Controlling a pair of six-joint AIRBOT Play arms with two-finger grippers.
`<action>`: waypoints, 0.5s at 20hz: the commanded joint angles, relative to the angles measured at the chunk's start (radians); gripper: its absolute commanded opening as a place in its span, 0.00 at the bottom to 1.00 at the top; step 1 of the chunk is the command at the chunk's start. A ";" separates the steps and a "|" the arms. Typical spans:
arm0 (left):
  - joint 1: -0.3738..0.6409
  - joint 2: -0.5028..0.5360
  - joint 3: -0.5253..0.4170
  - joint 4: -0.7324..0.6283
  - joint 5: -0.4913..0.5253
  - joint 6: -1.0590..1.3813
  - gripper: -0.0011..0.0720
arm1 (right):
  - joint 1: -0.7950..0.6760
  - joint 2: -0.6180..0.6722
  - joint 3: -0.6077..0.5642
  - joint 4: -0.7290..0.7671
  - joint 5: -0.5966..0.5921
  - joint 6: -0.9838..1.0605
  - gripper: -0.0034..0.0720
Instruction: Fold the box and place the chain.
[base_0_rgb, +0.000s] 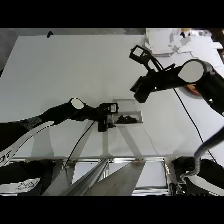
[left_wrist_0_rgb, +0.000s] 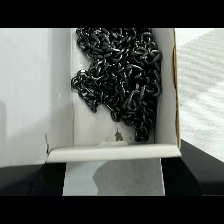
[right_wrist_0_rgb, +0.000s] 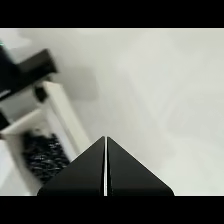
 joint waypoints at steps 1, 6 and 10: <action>0.001 0.001 0.000 0.000 0.000 0.000 0.39 | -0.049 -0.072 0.016 -0.071 -0.035 0.027 0.07; 0.001 0.001 0.000 0.000 0.000 0.000 0.39 | -0.040 -0.190 0.016 -0.074 0.016 0.002 0.07; 0.001 0.001 0.000 0.000 0.000 0.000 0.39 | 0.013 -0.211 0.015 -0.075 0.106 -0.114 0.07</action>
